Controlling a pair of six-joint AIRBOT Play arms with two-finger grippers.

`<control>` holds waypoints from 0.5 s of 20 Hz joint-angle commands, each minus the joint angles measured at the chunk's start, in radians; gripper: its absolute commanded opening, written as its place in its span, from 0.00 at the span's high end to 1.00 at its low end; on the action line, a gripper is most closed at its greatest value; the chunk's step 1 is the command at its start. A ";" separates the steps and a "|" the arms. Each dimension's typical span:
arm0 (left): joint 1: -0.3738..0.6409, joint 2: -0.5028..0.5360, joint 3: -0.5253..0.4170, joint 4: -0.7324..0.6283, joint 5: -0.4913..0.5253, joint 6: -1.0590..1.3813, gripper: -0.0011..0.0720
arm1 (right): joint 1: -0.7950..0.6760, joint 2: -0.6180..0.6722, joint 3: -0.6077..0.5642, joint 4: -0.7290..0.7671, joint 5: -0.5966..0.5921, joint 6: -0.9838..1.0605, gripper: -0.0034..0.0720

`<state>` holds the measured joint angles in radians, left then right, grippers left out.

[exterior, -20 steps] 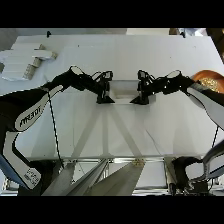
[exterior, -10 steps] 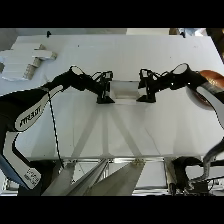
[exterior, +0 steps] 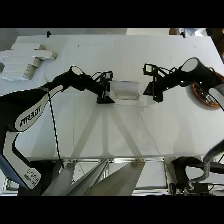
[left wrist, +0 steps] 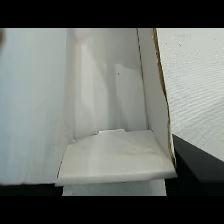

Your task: Fold the box and place the chain.

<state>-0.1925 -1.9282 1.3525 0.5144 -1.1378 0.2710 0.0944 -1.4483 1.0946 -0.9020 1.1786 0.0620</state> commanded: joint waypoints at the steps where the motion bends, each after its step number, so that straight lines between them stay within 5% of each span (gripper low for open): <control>1: 0.001 0.000 0.000 0.000 0.001 -0.002 0.50 | 0.000 0.019 0.000 0.245 0.056 0.046 0.94; 4: 0.001 0.000 0.000 -0.001 0.001 -0.002 0.50 | 0.011 0.016 0.000 0.483 -0.098 0.045 0.94; 7: 0.001 0.000 0.000 -0.002 0.001 -0.002 0.50 | 0.035 -0.008 0.000 0.508 -0.312 0.046 0.94; 10: 0.001 0.000 0.000 -0.002 0.001 -0.002 0.50 | 0.047 -0.066 0.000 0.511 -0.402 0.046 0.94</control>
<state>-0.1925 -1.9285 1.3525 0.5125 -1.1370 0.2665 0.1287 -1.4750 1.0946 -0.4404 0.9108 0.1051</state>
